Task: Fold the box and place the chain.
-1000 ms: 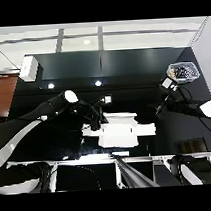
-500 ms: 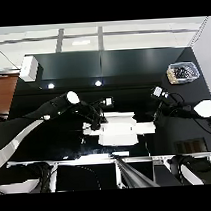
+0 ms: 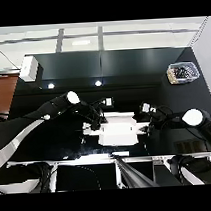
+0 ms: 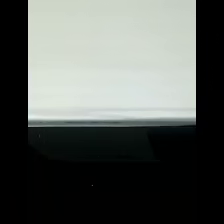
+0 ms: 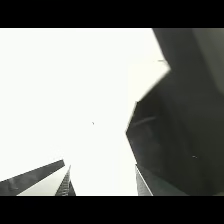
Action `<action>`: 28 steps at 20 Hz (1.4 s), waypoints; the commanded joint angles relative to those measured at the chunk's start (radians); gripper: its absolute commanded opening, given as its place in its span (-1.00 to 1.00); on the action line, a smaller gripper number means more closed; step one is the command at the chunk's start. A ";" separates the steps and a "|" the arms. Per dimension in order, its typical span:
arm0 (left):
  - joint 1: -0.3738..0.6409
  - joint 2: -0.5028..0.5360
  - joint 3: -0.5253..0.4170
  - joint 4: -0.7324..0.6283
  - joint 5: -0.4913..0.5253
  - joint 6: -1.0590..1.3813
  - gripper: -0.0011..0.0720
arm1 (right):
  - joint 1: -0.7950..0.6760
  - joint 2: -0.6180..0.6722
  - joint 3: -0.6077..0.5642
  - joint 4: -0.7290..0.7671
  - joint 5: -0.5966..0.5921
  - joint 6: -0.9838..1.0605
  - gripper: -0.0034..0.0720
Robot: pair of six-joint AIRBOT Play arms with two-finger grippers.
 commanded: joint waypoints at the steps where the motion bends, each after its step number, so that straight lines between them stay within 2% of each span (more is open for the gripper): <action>1: 0.001 -0.001 0.000 0.001 -0.003 0.000 -0.91 | 0.046 -0.042 -0.010 0.004 0.024 -0.002 0.35; 7: 0.001 -0.001 0.000 0.001 -0.003 0.001 -0.91 | 0.083 -0.095 0.024 -0.006 0.059 -0.022 0.35; 11: 0.001 -0.001 0.000 0.001 -0.003 0.001 -0.91 | 0.083 -0.096 0.030 -0.136 0.063 -0.022 0.35; 17: 0.001 -0.001 0.000 0.001 -0.003 0.000 -0.91 | 0.084 -0.096 0.030 -0.041 0.093 -0.023 0.35; 28: 0.001 -0.001 0.000 0.001 -0.003 0.001 -0.91 | 0.232 -0.149 0.030 -0.063 0.096 -0.058 0.35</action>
